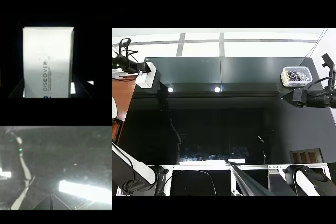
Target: Fold the box and place the chain.
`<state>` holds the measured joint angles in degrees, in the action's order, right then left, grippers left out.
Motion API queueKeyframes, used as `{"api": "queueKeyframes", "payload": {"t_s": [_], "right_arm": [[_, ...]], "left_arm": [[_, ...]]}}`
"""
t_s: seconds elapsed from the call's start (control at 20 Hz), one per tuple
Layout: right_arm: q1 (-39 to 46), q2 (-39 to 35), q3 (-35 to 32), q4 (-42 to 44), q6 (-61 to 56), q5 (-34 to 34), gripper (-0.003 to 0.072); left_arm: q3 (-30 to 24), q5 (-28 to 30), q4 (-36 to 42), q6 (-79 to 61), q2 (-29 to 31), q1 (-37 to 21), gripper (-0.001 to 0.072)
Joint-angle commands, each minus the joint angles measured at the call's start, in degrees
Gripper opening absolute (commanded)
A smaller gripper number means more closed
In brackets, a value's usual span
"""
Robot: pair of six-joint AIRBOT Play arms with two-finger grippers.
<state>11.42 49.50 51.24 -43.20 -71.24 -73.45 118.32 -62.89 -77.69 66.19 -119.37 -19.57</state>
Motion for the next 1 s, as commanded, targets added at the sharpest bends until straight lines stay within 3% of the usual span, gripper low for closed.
{"api": "queueKeyframes", "payload": {"t_s": [0.0, 0.1, 0.2, 0.25, 0.3, 0.45, 0.55, 0.7, 0.85, 0.95], "right_arm": [[-3.10, -0.04, 0.04, 0.04, -0.15, -0.76, 0.0014], [-3.39, -0.04, 0.04, -0.42, -0.09, 1.31, 0.0014], [-3.39, -0.04, 0.04, -1.64, 1.22, 3.39, 0.0014], [-3.39, -0.04, 0.04, -2.01, 1.73, 3.30, 0.0014], [-3.39, -0.07, 0.04, -2.10, 1.75, 2.34, 0.0014], [-3.32, -0.37, 3.93, -5.29, 1.79, -10.88, 0.0014], [-3.32, -2.69, 6.75, -10.32, 1.27, -13.46, 0.0014], [-3.50, -10.67, 4.81, -13.81, 4.22, -2.08, 0.0012], [-3.91, -20.09, -3.72, -16.76, 11.50, 15.37, 0.0012], [-3.91, -21.94, -10.38, -22.36, 11.43, 21.92, 0.0014]], "left_arm": [[1.38, -2.10, -8.59, 4.15, 4.87, 2.27, 0.0715], [1.38, -1.62, -9.38, 7.02, 11.02, 3.58, 0.0709], [1.14, -3.28, -4.48, 13.42, 17.62, 5.03, 0.0615], [1.07, -5.51, -2.32, 15.96, 20.50, 5.79, 0.0284], [0.63, -8.44, 0.02, 15.69, 23.45, 6.67, 0.0042], [-4.33, -12.35, 1.03, 19.91, 32.39, 9.86, 0.0030], [-7.48, -12.94, 3.15, 21.09, 38.60, 12.70, 0.0030], [-19.15, -8.44, 1.33, 15.91, 51.12, 21.05, 0.0030], [-41.90, 4.37, -4.55, 13.62, 67.23, 30.69, 0.0030], [-58.27, 12.87, -6.27, 13.79, 76.63, 34.14, 0.0030]]}}
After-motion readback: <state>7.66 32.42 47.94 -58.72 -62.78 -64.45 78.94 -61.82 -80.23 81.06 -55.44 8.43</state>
